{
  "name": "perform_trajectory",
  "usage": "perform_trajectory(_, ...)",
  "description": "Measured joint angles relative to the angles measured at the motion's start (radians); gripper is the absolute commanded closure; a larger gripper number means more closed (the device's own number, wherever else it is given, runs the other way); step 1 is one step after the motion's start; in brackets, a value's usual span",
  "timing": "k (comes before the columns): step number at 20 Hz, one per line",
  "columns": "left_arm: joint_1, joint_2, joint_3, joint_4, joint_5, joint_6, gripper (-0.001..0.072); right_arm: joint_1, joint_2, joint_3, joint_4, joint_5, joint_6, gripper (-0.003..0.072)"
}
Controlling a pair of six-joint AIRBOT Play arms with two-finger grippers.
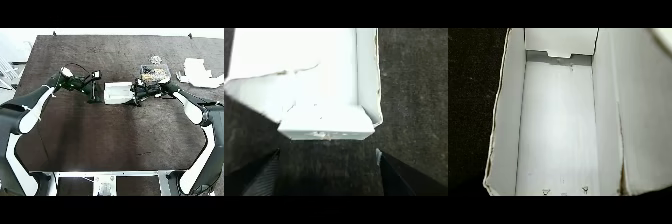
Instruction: Fold the box and place the chain.
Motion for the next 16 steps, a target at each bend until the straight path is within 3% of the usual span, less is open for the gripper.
perform_trajectory(16, -0.027, -0.037, -0.005, -0.099, 0.039, 0.084, -0.0011, 0.0, 0.0, 0.0, 0.0, 0.0, 0.0, 0.011)
